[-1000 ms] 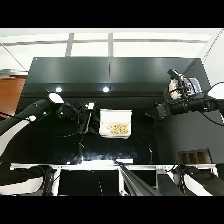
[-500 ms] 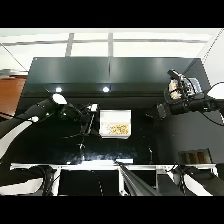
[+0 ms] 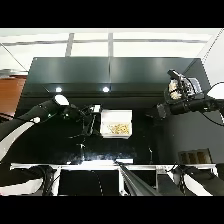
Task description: Fold the box and place the chain.
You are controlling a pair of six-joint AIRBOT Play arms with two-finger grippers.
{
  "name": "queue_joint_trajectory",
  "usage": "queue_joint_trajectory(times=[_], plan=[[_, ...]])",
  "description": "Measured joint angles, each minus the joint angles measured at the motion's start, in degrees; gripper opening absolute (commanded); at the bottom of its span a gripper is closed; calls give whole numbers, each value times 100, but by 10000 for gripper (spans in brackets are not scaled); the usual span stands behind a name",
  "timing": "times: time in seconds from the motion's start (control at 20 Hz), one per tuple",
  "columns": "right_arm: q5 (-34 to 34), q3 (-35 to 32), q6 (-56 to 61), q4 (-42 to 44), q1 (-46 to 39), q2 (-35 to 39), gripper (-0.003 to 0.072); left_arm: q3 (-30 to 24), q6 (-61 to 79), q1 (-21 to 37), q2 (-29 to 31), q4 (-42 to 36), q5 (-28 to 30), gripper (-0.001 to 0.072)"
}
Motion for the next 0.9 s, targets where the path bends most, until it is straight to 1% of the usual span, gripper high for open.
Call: queue_joint_trajectory(times=[0.05,0.1,0.15,0.2,0.3,0.45,0.65,0.9], plan=[[0,0,0,0,0,0,718,0,-24,-13,2,13,13,668],[0,0,0,0,0,0,718,0,-44,-28,2,24,39,618],[0,0,0,0,0,0,718,0,-50,-33,2,28,57,597],[0,0,0,2,0,0,718,2,-66,-39,2,28,70,596],[0,0,0,4,0,0,718,2,-76,-44,2,31,76,493],[-42,15,17,24,0,0,718,2,-85,-33,2,35,81,487],[-393,256,177,-79,59,-2,717,-7,-240,105,11,46,37,487],[-1045,813,505,-964,636,-146,717,-24,-472,343,15,11,151,487]])
